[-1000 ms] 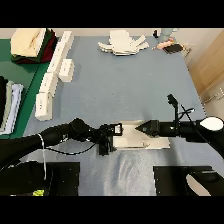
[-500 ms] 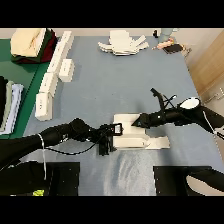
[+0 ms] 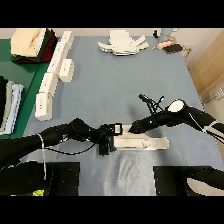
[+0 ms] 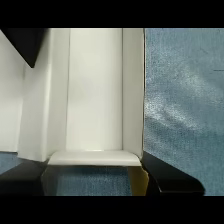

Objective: Fold the box.

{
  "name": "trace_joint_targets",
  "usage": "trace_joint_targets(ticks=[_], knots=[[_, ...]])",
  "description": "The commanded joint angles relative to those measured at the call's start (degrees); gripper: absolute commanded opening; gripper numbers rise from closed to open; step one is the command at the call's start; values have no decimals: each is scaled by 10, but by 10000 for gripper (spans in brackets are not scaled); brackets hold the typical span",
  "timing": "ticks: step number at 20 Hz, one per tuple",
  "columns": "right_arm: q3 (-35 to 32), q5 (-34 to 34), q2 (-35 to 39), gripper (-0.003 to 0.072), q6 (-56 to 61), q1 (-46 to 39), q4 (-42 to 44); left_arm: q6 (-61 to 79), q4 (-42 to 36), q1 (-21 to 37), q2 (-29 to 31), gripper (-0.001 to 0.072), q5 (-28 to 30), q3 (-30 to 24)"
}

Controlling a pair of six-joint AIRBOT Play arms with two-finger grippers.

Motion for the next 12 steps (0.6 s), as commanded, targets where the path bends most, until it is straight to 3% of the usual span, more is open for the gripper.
trace_joint_targets(ticks=[1, 6, 12], knots=[[16, -7, 7, 5, -5, 4, -16, 1, 0, 0, 0, 517, 0, 0], [52, 19, 98, 5, -5, 4, -28, 1, 0, 0, 0, 517, 0, 0], [18, 155, 284, 6, -23, 4, -134, 1, 0, 0, 0, 517, 0, 0]])
